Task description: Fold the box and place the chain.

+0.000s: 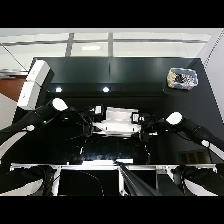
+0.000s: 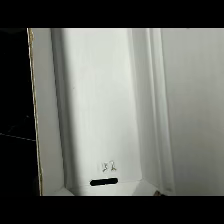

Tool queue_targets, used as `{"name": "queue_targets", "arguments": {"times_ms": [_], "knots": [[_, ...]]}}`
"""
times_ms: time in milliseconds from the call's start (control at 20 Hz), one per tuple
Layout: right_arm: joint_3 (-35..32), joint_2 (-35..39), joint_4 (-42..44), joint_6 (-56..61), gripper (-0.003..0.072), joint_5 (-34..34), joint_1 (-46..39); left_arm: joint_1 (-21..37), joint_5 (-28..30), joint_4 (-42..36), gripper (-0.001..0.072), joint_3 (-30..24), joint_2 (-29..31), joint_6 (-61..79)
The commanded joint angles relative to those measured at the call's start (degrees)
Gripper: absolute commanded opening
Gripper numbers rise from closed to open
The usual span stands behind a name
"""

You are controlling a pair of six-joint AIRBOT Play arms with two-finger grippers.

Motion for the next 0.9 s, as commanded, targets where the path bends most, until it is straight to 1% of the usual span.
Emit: {"name": "queue_targets", "arguments": {"times_ms": [0, 50, 150, 200, 250, 300, 450, 550, 600, 650, 850], "knots": [[0.0, 0.0, 0.0, 0.0, 0.0469, 0.0, 0.0, -1.2, 0.8, -0.2, 0.043, 0.0, -0.1, 0.7], [0.0, 0.0, 0.0, 0.0, 0.0469, 0.0, 0.0, -1.8, 1.4, -0.1, 0.0341, 0.0, -0.1, 0.7], [0.0, 0.0, 0.0, 0.0, 0.0469, 0.0, 0.0, -3.0, 4.1, 0.0, 0.033, 0.0, -0.1, 0.7], [0.0, 0.0, 0.0, 0.0, 0.0469, 0.0, 0.0, -3.2, 5.0, 0.0, 0.0329, 0.0, -0.1, 0.3], [0.0, 0.0, 0.0, 0.0, 0.0469, 0.0, 0.0, -3.3, 5.1, -0.1, 0.0311, 0.0, -0.1, -0.2], [0.0, 0.0, 0.0, 0.0, 0.0469, 0.0, 0.0, -3.3, 4.8, -0.2, 0.0241, 0.0, -0.1, -1.5], [0.0, 0.0, 0.0, 0.0, 0.0469, 0.0, 0.0, -3.3, 3.5, -1.3, 0.0223, 0.0, -0.1, -5.9], [0.0, 0.0, 0.0, 0.0, 0.0469, 0.0, 0.0, -3.7, 2.8, -2.4, 0.0217, 0.0, -0.1, -5.8], [0.0, 0.0, 0.0, 0.0, 0.0469, 0.0, 0.0, -4.3, 3.3, -2.4, 0.0213, 0.0, -0.2, -5.8], [0.0, 0.0, 0.0, 0.0, 0.0469, 0.0, 0.0, -5.2, 4.3, -2.5, 0.0146, 0.0, -0.2, -5.8], [0.0, 0.0, 0.0, 0.0, 0.0469, 0.0, 0.0, -7.8, 6.0, -4.3, 0.0142, 0.0, -1.6, -5.9]]}}
